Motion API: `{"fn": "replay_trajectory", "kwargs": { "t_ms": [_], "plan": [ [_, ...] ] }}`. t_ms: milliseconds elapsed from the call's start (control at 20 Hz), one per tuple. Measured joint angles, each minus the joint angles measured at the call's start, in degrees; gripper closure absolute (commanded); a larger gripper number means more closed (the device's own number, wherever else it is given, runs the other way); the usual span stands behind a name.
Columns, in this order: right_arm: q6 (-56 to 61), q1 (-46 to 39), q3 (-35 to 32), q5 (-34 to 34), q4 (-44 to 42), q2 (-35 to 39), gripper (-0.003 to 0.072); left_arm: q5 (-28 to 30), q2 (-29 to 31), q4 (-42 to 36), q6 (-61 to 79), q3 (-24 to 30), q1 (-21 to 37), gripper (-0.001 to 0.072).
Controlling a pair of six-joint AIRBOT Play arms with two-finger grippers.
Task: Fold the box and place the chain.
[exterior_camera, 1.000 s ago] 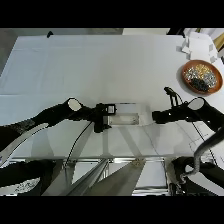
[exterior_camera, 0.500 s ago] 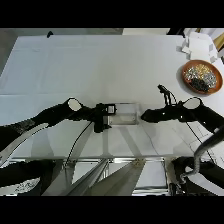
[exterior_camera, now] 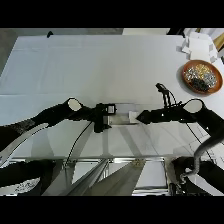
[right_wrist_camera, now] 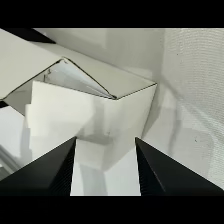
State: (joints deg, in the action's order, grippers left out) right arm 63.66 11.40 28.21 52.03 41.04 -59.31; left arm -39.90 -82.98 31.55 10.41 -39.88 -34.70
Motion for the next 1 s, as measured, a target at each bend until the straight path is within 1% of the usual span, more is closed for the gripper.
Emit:
{"fn": "replay_trajectory", "kwargs": {
  "t_ms": [200,400,700,1000],
  "plan": [
    [7.87,4.04,0.46,-3.93,6.54,0.26,0.0221,0.00,0.00,0.00,0.00,0.00,0.00,0.0574],
    [17.49,8.59,3.63,-5.60,14.71,-0.90,0.0221,0.00,0.00,0.00,-0.02,0.00,0.00,0.0574],
    [33.00,16.79,9.70,-5.40,26.14,-5.99,0.0221,0.00,0.00,0.00,0.04,0.00,0.00,0.0574],
    [45.99,23.15,14.45,-3.17,35.06,-11.41,0.0221,0.00,0.00,0.00,0.04,0.00,0.00,0.0574]
  ]
}}
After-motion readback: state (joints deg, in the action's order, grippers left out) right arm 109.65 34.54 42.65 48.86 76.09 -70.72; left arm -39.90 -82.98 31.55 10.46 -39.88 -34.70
